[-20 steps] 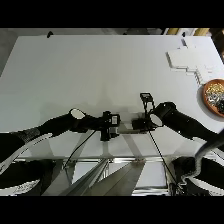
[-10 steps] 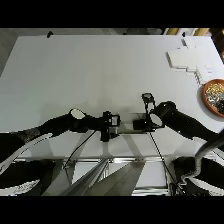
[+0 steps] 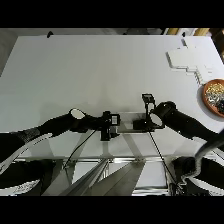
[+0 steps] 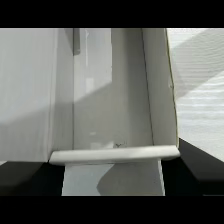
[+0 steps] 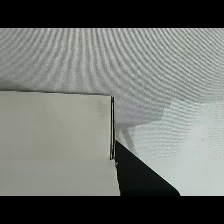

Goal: Fold the box and place the chain.

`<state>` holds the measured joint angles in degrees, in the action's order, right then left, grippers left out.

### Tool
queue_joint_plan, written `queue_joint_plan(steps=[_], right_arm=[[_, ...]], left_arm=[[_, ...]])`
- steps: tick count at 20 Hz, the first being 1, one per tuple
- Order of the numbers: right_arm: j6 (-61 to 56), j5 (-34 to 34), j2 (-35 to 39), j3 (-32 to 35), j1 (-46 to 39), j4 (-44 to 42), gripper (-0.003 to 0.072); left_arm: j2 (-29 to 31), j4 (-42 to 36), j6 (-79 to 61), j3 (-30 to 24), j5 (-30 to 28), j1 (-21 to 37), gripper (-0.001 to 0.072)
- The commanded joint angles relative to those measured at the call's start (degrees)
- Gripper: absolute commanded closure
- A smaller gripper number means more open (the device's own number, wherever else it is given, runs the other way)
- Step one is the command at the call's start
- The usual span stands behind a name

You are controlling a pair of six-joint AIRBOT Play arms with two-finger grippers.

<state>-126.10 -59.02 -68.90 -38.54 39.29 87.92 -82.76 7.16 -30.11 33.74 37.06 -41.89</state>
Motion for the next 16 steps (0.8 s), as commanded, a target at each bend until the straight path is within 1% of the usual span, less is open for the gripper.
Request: queue_joint_plan(steps=[1, 2, 3, 4, 5, 8, 10, 11, 13, 15, 16], right_arm=[[2.14, -0.15, 0.63, -0.02, 0.04, 0.13, 0.0646], [3.76, -0.15, 1.53, 0.0, 0.04, 0.39, 0.0551], [5.66, -0.15, 2.86, 0.0, 0.04, 0.87, 0.0438], [8.26, -0.15, 4.31, 0.0, 0.04, 1.36, 0.0366], [11.13, -0.55, 6.03, 0.0, 0.04, 1.99, 0.0345], [20.28, -4.63, 13.79, 0.0, 0.04, 2.36, 0.0346], [22.6, -6.54, 21.46, -0.02, -0.59, 3.26, 0.0346], [22.6, -6.25, 25.94, -0.07, -2.08, 3.98, 0.0347], [23.26, -6.45, 34.14, -1.18, -9.33, 9.92, 0.0351], [26.43, -7.39, 37.2, -2.6, -21.18, 16.76, 0.035], [28.48, -7.39, 37.13, -3.48, -28.11, 17.84, 0.035]], left_arm=[[0.0, 0.13, -0.11, 0.02, 0.0, 0.02, 0.0505], [0.0, 0.15, -0.11, 0.02, 0.0, 0.0, 0.0505], [0.0, 0.15, -0.11, 0.02, 0.02, 0.0, 0.0505], [0.0, 0.15, -0.11, 0.02, 0.02, 0.0, 0.0505], [0.0, 0.15, -0.11, 0.02, 0.02, 0.0, 0.0505], [0.02, 0.15, -0.11, 0.02, 0.0, 0.0, 0.0505], [0.02, 0.13, -0.11, 0.02, 0.0, 0.0, 0.0505], [0.02, 0.13, -0.11, 0.02, 0.0, 0.0, 0.0505], [0.02, 0.15, -0.11, 0.02, 0.0, 0.0, 0.0505], [0.02, 0.13, -0.11, 0.02, 0.0, 0.0, 0.0505], [0.02, 0.15, -0.11, 0.02, 0.0, 0.0, 0.0505]])
